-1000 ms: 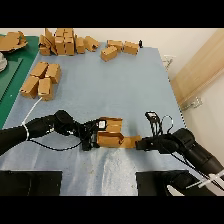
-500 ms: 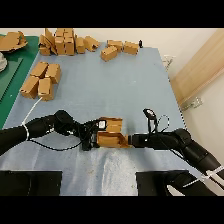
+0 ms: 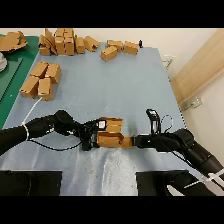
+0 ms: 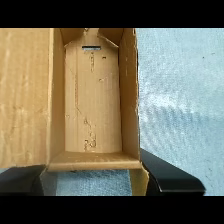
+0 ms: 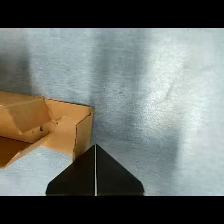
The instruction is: Fold the box.
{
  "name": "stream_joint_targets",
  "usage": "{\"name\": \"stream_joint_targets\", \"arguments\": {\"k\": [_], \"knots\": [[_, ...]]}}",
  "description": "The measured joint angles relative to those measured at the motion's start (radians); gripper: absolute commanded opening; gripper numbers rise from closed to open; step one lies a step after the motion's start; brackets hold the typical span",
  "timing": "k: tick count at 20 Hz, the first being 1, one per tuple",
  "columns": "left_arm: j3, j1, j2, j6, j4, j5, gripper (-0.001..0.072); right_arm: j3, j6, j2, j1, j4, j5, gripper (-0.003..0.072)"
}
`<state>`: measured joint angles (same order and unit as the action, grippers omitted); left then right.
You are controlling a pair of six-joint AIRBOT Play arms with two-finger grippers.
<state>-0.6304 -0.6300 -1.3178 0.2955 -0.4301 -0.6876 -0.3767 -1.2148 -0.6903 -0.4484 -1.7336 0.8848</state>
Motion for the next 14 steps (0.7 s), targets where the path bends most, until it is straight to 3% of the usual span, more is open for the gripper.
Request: {"name": "stream_joint_targets", "arguments": {"k": [14], "knots": [[0.0,0.0,0.0,0.0,0.0,0.0,0.0419,0.005,-0.06,-0.096,0.0,-0.118,-0.095,0.0003]]}}
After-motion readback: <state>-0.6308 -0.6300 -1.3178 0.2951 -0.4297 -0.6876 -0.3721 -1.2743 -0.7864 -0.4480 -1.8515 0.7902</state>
